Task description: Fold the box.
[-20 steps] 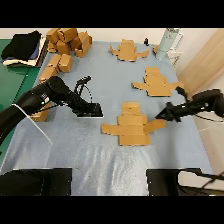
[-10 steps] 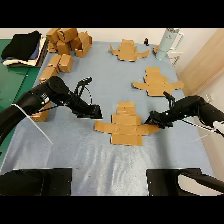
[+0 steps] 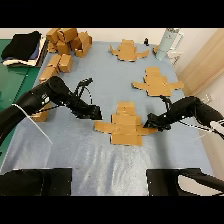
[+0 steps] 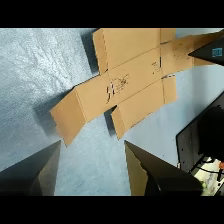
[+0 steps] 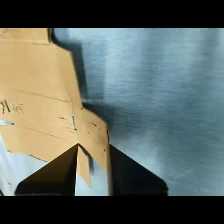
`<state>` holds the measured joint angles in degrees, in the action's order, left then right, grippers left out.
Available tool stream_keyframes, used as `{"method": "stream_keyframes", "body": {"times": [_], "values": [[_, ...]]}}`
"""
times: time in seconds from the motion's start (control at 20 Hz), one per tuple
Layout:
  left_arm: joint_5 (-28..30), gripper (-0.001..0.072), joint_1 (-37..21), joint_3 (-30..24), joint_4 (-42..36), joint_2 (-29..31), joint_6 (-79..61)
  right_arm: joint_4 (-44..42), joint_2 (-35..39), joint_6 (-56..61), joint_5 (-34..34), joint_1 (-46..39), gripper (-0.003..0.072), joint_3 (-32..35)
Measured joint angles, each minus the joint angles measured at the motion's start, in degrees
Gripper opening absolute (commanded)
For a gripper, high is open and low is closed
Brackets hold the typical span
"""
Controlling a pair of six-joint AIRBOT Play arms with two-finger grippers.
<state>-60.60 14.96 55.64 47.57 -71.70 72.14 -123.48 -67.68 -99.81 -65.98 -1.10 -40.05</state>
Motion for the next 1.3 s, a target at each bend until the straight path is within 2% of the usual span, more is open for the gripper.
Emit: {"method": "stream_keyframes", "body": {"times": [0.1, 0.15, 0.4, 0.75, 1.05, 1.15, 1.3], "values": [[0.0, 0.0602, -0.2, 0.2, 0.0, -0.3, -0.5, -2.0, -1.8, -1.9, 0.9, 1.5, 0.0029, 0.0], [0.0, 0.0602, -0.2, 0.5, 0.0, -0.5, -0.8, -2.9, -2.6, -2.9, 1.2, 2.4, 0.0004, 0.0], [-1.6, 0.0602, -2.3, 3.4, 0.0, -2.7, -2.0, -7.1, -3.0, -10.7, 5.6, 6.4, 0.0003, 0.0], [-3.2, 0.0603, -6.4, 4.5, -0.7, -9.7, -7.3, -9.5, 6.2, -20.7, 10.5, 13.9, 0.0003, 4.3], [-1.9, 0.0603, -7.8, 7.3, -10.5, -18.9, -17.4, -8.6, 9.0, -22.5, 12.9, 16.2, 0.0003, 6.8], [-3.7, 0.0603, -8.1, 9.7, -15.0, -22.4, -21.2, -8.5, 9.2, -22.8, 13.1, 16.4, 0.0003, 7.0], [-9.6, 0.0602, -8.5, 13.9, -22.1, -27.3, -25.6, -8.3, 9.3, -23.2, 13.2, 16.5, 0.0003, 7.2]]}}
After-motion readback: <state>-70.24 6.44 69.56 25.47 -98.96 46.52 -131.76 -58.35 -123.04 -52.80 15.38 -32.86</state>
